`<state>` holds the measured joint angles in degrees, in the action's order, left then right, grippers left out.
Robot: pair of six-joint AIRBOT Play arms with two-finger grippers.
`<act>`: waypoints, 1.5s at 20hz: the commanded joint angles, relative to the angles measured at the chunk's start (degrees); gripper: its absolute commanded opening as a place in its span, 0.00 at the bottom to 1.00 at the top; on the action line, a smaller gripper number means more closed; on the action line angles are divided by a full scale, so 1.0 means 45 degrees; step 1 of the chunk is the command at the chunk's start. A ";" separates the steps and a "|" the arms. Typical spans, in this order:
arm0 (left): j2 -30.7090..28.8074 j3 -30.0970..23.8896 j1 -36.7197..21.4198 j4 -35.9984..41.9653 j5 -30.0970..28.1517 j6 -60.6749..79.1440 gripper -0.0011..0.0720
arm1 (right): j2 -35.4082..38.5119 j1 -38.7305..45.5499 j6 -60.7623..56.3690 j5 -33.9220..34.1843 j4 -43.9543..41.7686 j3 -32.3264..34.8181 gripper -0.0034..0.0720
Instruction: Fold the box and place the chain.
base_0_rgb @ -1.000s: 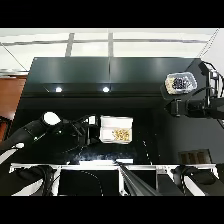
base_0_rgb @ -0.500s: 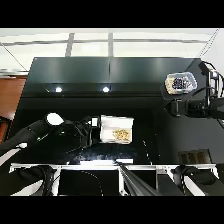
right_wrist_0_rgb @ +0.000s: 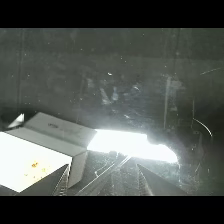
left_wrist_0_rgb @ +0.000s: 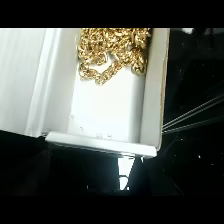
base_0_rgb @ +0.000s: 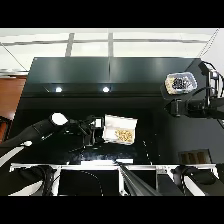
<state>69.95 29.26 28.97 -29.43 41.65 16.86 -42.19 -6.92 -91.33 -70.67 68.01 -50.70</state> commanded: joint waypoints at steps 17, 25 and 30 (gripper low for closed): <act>0.1443 0.1627 -0.0612 -0.1375 0.2254 -0.0855 1.00 | -0.0005 0.0000 0.0000 -0.0010 -0.0087 0.0005 0.71; 0.1462 0.1792 -0.0612 -0.0962 0.2195 -0.0699 0.99 | -0.0005 0.0000 0.0000 -0.0005 -0.0087 0.0005 0.71; 0.1729 0.1821 -0.0267 -0.0267 0.2433 -0.0165 0.99 | -0.0010 0.0000 0.0000 0.0000 -0.0087 0.0005 0.71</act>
